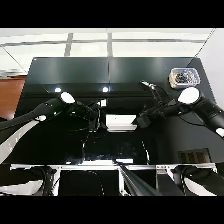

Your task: Fold the box and place the chain.

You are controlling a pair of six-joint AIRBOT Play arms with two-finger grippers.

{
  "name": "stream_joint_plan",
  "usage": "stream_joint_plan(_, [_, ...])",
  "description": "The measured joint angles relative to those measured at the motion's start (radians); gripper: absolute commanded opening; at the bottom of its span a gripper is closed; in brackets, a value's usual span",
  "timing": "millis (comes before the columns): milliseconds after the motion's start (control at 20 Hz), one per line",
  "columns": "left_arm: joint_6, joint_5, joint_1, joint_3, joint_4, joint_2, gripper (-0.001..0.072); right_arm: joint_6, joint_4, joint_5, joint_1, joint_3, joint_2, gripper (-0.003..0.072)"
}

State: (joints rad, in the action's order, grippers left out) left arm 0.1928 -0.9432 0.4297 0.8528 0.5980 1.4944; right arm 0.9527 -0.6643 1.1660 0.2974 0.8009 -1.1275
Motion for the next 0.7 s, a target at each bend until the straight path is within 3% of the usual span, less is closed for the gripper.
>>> stream_joint_plan(150, [0.002,0.000,0.000,0.000,0.000,0.000,0.0493,0.045,0.169,-0.084,0.025,-0.039,-0.029,0.0009])
stream_joint_plan(300, [0.002,0.000,0.000,0.000,0.000,0.000,0.0493,0.064,0.238,-0.147,0.047,-0.055,-0.080,0.0011])
stream_joint_plan(700, [0.003,0.001,0.000,0.000,0.002,0.000,0.0494,0.132,0.169,-0.185,0.059,-0.074,-0.177,0.0011])
